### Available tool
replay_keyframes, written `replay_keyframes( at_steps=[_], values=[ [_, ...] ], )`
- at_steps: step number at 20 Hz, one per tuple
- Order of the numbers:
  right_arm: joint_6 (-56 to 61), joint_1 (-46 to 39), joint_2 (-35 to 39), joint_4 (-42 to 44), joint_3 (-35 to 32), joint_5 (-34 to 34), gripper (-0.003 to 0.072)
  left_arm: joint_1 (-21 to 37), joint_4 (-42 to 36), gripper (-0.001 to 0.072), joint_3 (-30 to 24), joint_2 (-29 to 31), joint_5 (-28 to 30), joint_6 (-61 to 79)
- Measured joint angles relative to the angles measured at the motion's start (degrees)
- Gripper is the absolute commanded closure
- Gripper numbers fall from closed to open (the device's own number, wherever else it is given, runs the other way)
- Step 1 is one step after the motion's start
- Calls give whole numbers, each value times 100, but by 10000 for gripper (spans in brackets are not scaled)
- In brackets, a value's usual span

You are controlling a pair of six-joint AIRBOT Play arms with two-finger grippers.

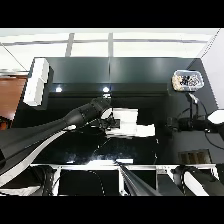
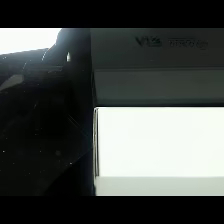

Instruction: Fold the box and place the chain.

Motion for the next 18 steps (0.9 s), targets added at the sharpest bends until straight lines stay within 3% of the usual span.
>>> replay_keyframes(
  at_steps=[9,10,11,12,16,17,18],
  values=[
    [-931,605,-1241,2157,-398,271,670,0,0,682,0,0,-7,-9],
    [-1005,680,-1285,2288,-350,284,588,0,0,682,0,0,-7,-9],
    [-1075,726,-1316,2371,-275,367,397,0,0,682,0,0,-7,-9],
    [-1143,761,-1340,2426,-190,461,290,0,0,682,0,0,-7,-7],
    [-1276,835,-1384,2583,216,1049,280,0,2,682,0,0,-7,-2],
    [-1294,855,-1384,2614,291,1161,43,0,0,682,0,0,-7,-2],
    [-1307,879,-1390,2627,339,1233,-34,0,2,682,0,0,-7,-2]
  ],
)
